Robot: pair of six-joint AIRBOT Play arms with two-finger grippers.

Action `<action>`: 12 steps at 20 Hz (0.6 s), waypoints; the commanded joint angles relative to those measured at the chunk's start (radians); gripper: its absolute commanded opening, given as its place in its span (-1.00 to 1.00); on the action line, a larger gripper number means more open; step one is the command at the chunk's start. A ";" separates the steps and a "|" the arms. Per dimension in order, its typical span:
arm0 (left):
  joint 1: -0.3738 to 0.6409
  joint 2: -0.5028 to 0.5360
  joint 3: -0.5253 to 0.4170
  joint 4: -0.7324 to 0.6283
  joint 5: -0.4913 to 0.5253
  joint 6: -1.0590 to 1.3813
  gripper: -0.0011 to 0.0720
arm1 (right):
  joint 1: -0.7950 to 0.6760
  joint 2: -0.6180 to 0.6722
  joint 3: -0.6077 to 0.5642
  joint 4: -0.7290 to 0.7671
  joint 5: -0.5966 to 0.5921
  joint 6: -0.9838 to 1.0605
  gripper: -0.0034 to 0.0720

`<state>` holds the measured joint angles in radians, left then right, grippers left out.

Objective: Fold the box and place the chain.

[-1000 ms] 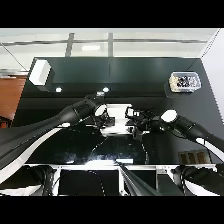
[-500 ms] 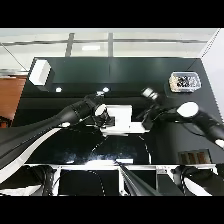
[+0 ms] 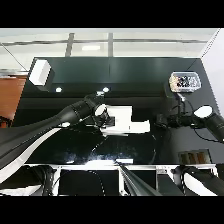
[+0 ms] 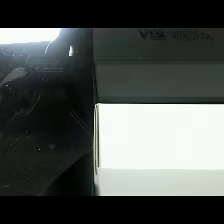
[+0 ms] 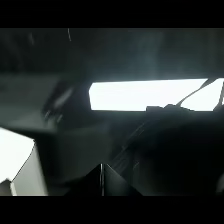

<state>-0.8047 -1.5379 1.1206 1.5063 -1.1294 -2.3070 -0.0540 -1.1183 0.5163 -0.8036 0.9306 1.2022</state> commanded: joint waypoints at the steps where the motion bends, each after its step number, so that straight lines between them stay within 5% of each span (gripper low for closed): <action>1: 0.001 -0.001 0.001 0.000 -0.003 -0.001 -0.90 | 0.062 -0.093 -0.010 0.156 0.091 -0.054 -0.87; 6: 0.001 -0.001 0.001 0.000 -0.006 -0.001 -0.90 | 0.121 -0.126 -0.004 0.404 0.112 -0.244 -0.86; 9: 0.001 -0.001 0.001 0.000 -0.006 -0.001 -0.90 | 0.121 -0.126 0.028 0.410 0.182 -0.257 -0.73; 11: 0.000 -0.001 0.001 0.000 -0.006 -0.001 -0.90 | 0.121 -0.126 0.051 0.410 0.216 -0.258 0.70; 12: 0.000 -0.001 0.001 0.000 -0.006 -0.001 -0.90 | 0.121 -0.125 0.062 0.410 0.228 -0.258 0.70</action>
<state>-0.8047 -1.5379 1.1206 1.5063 -1.1339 -2.3089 0.0624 -1.2404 0.5510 -0.4259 1.1000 0.9672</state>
